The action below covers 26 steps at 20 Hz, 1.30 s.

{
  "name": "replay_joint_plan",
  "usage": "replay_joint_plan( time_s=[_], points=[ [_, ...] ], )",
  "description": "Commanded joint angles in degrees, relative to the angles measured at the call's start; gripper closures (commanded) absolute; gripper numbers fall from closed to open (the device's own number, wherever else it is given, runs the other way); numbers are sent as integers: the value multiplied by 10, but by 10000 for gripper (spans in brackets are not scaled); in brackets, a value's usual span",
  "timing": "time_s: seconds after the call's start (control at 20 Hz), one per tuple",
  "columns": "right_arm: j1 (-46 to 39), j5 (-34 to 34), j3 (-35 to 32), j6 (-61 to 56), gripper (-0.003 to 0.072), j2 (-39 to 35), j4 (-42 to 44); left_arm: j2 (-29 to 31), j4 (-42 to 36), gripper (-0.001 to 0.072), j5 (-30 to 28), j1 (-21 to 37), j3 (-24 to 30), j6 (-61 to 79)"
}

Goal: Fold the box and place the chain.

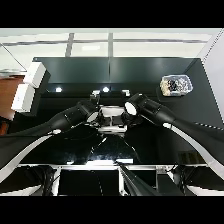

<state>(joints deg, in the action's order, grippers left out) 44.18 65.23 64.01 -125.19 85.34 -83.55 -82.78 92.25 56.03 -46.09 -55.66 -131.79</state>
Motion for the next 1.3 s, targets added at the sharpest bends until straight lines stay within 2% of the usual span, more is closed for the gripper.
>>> replay_joint_plan(
  time_s=[0.0,0.55,0.65,1.25],
  points=[
    [3,49,26,-7,454,19,-21,0,-2,680,1,0,0,0],
    [3,48,27,-55,458,22,-37,0,-4,680,1,0,0,0],
    [5,46,27,-58,556,24,-37,0,-4,680,0,0,0,0],
    [3,38,27,-75,551,40,-37,0,-9,680,-1,0,0,0]
  ],
)
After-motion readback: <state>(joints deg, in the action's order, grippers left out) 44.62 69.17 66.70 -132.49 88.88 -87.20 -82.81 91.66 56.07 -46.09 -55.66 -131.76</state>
